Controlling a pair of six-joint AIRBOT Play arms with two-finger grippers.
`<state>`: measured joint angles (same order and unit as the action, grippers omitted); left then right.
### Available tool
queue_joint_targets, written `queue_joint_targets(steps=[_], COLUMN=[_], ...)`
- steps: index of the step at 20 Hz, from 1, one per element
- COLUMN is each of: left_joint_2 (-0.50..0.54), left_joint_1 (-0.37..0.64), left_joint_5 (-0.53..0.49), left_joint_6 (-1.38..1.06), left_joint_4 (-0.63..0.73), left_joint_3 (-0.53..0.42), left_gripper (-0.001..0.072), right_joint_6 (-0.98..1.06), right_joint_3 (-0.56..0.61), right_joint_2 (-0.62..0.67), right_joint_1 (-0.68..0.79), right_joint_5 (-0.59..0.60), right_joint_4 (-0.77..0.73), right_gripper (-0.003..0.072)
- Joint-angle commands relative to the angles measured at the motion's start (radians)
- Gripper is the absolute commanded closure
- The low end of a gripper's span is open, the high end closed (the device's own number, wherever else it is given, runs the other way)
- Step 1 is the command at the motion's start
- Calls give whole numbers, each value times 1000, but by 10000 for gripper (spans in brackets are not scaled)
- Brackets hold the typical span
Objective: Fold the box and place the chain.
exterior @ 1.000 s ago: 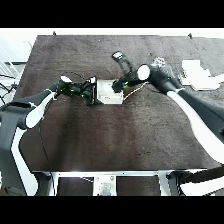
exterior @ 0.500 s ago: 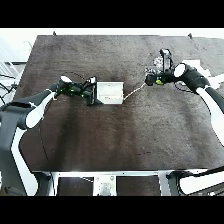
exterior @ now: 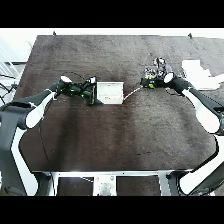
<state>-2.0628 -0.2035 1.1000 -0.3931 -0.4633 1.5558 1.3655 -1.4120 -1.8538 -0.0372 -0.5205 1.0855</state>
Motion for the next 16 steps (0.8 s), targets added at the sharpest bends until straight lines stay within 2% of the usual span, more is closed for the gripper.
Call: queue_joint_targets(steps=[1, 4, 8, 12, 16], left_joint_2=[-1, -1, -1, -1, -1], left_joint_1=[0, 0, 0, 0, 0], left_joint_5=[0, 0, 0, 0, 0], left_joint_6=[0, 0, 0, 0, 0], left_joint_4=[0, 0, 0, 0, 0], left_joint_3=[0, 0, 0, 0, 0], left_gripper=[245, 246, 245, 245, 245], right_joint_6=[-35, -64, -113, -98, 22], right_joint_3=[-26, -26, -26, -27, -31], right_joint_2=[-14, 99, 381, 643, 768], right_joint_1=[-5, -2, -47, -157, -285], right_joint_5=[21, -63, -177, -179, -180], right_joint_4=[-37, -34, 19, 140, 302], right_gripper=[675, 678, 678, 680, 679])
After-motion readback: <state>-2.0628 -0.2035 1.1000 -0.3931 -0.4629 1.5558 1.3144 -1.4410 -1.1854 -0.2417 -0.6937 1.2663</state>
